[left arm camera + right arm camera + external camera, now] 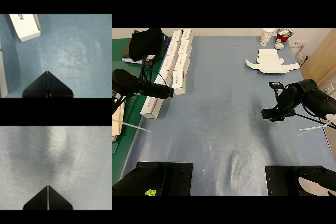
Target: Fold the box.
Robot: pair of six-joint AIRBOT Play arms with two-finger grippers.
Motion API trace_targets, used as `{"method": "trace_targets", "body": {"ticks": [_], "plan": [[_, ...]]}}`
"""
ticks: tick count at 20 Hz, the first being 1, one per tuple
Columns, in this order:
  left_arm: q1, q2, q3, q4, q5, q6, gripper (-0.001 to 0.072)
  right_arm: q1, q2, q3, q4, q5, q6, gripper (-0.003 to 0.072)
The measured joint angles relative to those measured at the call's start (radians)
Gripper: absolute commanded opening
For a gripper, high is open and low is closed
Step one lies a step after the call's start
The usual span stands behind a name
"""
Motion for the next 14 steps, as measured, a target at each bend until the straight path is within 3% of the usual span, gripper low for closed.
{"method": "trace_targets", "body": {"ticks": [3,6,10,14], "plan": [[-0.063,0.072,-0.002,-0.022,-0.140,-0.065,0.0011,0.000,0.000,0.000,0.000,0.000,0.000,0.0017],[-0.223,0.093,-0.006,-0.027,-0.204,-0.194,0.0012,0.000,0.000,0.000,0.000,0.000,0.000,0.0017],[-0.466,0.034,-0.010,0.006,-0.172,-0.348,0.0014,0.000,0.000,0.000,0.000,0.000,0.000,0.0017],[-0.596,-0.080,-0.010,0.024,-0.126,-0.405,0.0014,0.000,0.000,0.000,0.000,0.000,0.000,0.0018]]}}
